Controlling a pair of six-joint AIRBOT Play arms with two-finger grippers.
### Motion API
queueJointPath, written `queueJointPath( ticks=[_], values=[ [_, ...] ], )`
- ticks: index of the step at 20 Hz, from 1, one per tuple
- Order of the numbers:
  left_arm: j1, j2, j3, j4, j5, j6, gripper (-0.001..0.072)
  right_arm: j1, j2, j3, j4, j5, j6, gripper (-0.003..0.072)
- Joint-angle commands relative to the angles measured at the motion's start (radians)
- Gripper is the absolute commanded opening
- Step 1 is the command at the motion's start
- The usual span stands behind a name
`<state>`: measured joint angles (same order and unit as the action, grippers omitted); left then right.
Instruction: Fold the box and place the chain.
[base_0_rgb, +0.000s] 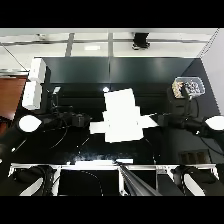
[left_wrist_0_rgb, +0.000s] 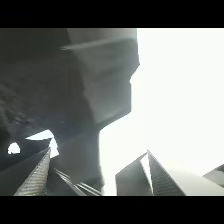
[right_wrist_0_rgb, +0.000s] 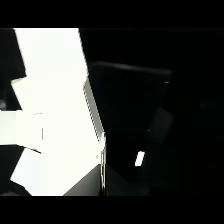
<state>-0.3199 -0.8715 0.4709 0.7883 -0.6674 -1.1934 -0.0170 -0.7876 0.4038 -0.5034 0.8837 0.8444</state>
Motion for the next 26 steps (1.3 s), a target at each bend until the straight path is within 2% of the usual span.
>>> queueJointPath(
  ticks=[1, 3, 4, 6, 10, 13, 15, 19, 21, 23, 25, 26],
  values=[
    [0.036, -0.172, 0.025, -0.352, -0.090, 0.254, 0.0710, 0.137, 0.060, -0.068, 0.013, -0.139, -0.004, 0.0012],
    [0.071, -0.264, 0.051, -0.548, -0.172, 0.454, 0.0710, 0.150, 0.060, -0.069, 0.013, -0.140, -0.003, 0.0012],
    [0.084, -0.312, 0.069, -0.576, -0.191, 0.493, 0.0710, 0.150, 0.060, -0.069, 0.013, -0.137, -0.003, 0.0011],
    [0.084, -0.417, 0.116, -0.565, -0.249, 0.531, 0.0710, 0.150, 0.060, -0.069, 0.013, -0.134, -0.003, 0.0011],
    [0.052, -0.620, 0.271, -0.574, -0.447, 0.673, 0.0708, 0.150, 0.060, -0.069, 0.013, -0.124, -0.003, 0.0011],
    [0.054, -0.721, 0.369, -0.452, -0.626, 0.689, 0.0681, 0.150, 0.060, -0.069, 0.013, -0.120, 0.005, 0.0012],
    [0.053, -0.747, 0.392, -0.404, -0.639, 0.691, 0.0598, 0.150, 0.060, -0.069, 0.013, -0.112, 0.005, 0.0012],
    [0.051, -0.797, 0.447, -0.403, -0.653, 0.721, 0.0585, 0.150, 0.060, -0.069, 0.013, -0.109, 0.005, 0.0012],
    [0.051, -0.814, 0.477, -0.387, -0.679, 0.730, 0.0513, 0.150, 0.060, -0.069, 0.013, -0.109, 0.006, 0.0012],
    [0.051, -0.814, 0.494, -0.338, -0.687, 0.739, 0.0323, 0.150, 0.060, -0.069, 0.013, -0.109, 0.011, 0.0012],
    [0.051, -0.814, 0.500, -0.297, -0.705, 0.746, 0.0068, 0.150, 0.060, -0.069, 0.012, -0.109, 0.011, 0.0012],
    [0.051, -0.814, 0.500, -0.290, -0.714, 0.747, 0.0027, 0.150, 0.060, -0.069, 0.013, -0.109, 0.011, 0.0012]
  ],
)
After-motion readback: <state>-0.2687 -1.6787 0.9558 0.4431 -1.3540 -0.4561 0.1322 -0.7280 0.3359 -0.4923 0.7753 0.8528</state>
